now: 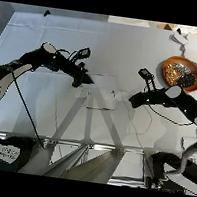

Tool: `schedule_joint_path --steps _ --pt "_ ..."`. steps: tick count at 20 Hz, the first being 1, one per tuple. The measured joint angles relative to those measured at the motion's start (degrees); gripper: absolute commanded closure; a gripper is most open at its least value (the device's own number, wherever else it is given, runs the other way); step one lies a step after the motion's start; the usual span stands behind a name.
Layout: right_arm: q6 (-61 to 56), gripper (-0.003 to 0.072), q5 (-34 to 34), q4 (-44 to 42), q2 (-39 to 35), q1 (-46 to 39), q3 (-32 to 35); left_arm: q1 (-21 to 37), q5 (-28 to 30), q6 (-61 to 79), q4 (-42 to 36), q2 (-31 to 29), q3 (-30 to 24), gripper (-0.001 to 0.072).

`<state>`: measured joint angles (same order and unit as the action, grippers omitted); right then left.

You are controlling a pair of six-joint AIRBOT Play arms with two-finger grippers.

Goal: Fold the box and place the chain.

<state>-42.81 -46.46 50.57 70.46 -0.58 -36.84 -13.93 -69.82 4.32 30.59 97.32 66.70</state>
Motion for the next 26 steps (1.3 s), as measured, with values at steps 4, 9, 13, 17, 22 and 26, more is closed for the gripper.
schedule_joint_path --steps 4,9,13,17,22,26 --pt "-0.02 0.0677 0.07 -0.02 0.0 0.0 0.0 -0.02 0.48 0.39 0.07 -0.7 0.07 0.0698" --pt "0.0 0.0677 0.02 -0.02 0.0 0.0 -0.02 -0.02 1.22 0.57 0.0 -1.01 0.07 0.0698" --pt "0.0 0.0677 0.02 -0.02 0.0 0.0 -0.04 -0.02 1.92 0.59 -0.07 -1.03 0.07 0.0698" --pt "0.0 0.0676 0.28 -0.04 0.0 0.0 -0.04 -0.02 2.21 0.59 -0.09 -1.03 0.07 0.0698" --pt "-0.59 0.0325 0.02 -0.2 0.0 0.0 0.0 0.02 3.08 0.26 -0.11 -1.03 0.09 0.0699" --pt "-1.81 0.0329 0.24 -0.96 -0.79 0.0 -0.04 0.04 3.3 -4.66 1.57 -1.64 0.09 0.0704"
